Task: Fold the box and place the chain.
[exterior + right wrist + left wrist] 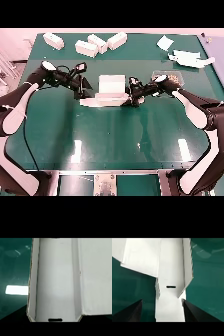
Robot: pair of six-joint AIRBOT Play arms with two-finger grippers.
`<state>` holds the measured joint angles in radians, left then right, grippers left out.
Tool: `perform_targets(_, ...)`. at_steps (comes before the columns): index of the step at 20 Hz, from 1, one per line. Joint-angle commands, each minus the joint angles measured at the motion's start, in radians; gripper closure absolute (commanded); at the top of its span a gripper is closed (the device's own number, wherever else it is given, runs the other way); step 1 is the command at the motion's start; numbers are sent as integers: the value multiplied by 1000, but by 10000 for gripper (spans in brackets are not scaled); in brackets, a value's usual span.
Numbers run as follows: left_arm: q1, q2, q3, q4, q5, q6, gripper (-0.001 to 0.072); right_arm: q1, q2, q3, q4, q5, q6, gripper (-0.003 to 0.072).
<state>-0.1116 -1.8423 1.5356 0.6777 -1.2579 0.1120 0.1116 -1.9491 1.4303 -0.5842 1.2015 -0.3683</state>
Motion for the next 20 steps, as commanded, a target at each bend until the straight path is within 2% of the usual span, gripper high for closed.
perform_targets(1, -27, -11, -9, 68, 54, -8, 140, 0, 0, 0, 0, 0, 0, 114)
perform_targets(13, -33, -11, -14, 105, 47, -63, 140, 0, 0, 0, 0, 0, 0, 113)
perform_targets(18, -34, -11, -34, 27, 44, -54, 140, 0, 0, 0, 0, 0, 0, 113)
perform_targets(20, -35, -11, -56, 22, 72, -51, 139, 0, 0, 0, 0, 0, 0, 114)
